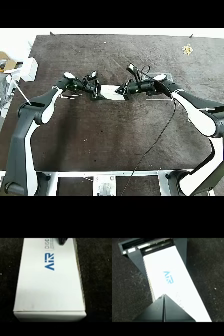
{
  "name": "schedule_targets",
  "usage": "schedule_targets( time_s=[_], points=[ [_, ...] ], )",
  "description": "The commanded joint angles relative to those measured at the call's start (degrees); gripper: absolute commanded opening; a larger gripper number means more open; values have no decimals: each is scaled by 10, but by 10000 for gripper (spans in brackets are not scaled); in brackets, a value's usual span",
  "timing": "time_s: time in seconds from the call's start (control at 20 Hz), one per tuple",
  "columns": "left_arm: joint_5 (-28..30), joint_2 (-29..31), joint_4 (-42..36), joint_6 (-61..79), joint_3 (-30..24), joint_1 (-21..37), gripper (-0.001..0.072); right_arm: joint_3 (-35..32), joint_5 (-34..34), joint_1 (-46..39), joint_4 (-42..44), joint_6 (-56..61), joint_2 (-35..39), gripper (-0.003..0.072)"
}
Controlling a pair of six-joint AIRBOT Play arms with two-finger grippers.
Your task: Fold the box and place the chain.
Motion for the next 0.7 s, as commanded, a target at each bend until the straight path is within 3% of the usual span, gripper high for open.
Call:
schedule_targets(
  time_s=[0.0,0.4,0.65],
  points=[
    [-1,0,0,0,0,0,203,2,-4,1,-26,11,-1,5],
    [0,0,0,0,0,0,203,10,-12,-1,-31,7,8,6],
    [-1,0,0,0,0,0,204,9,-16,-2,28,15,138,5]
  ],
)
